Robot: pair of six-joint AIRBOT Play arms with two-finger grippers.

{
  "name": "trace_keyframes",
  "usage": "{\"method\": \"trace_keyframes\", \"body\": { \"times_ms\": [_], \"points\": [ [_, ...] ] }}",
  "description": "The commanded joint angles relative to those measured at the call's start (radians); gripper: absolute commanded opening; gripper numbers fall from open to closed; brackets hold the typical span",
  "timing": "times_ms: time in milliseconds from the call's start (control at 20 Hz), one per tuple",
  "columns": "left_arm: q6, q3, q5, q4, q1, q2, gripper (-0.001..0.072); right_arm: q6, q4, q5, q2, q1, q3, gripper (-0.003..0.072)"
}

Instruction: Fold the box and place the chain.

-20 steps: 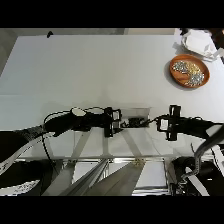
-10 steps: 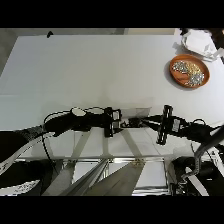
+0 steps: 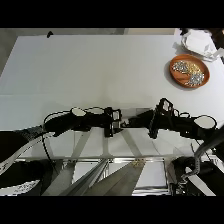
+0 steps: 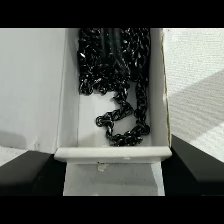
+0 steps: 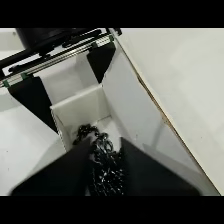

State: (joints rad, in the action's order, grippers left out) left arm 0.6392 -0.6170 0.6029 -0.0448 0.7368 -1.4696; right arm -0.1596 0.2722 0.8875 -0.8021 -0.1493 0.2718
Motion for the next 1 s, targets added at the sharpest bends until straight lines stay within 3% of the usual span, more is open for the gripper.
{"method": "trace_keyframes", "body": {
  "times_ms": [0,150,300,400,650,750,950],
  "points": [
    [0.0,0.0,0.0,0.0,0.0,0.0,0.0274,0.114,-0.076,-0.001,-0.03,0.0,0.0,0.0325],
    [0.0,0.0,0.0,0.0,0.0,0.0,0.0274,0.13,-0.087,0.101,-0.028,0.0,0.045,0.0315],
    [0.0,0.0,0.0,0.0,0.0,0.0,0.0274,0.138,-0.085,0.249,-0.02,0.0,0.158,0.0153],
    [0.0,0.0,0.0,0.0,0.0,0.0,0.0274,0.191,-0.085,0.303,-0.02,0.024,0.259,0.0118],
    [0.0,0.0,0.0,0.0,0.0,0.0,0.0274,0.212,-0.039,0.279,-0.079,0.199,0.38,0.0121],
    [0.0,0.0,0.0,0.0,0.0,0.0,0.0274,0.207,-0.012,0.333,-0.16,0.211,0.38,0.0122],
    [0.0,0.0,0.0,0.0,0.0,0.0,0.0274,0.151,0.014,0.332,-0.343,0.186,0.38,0.0136]
  ]
}}
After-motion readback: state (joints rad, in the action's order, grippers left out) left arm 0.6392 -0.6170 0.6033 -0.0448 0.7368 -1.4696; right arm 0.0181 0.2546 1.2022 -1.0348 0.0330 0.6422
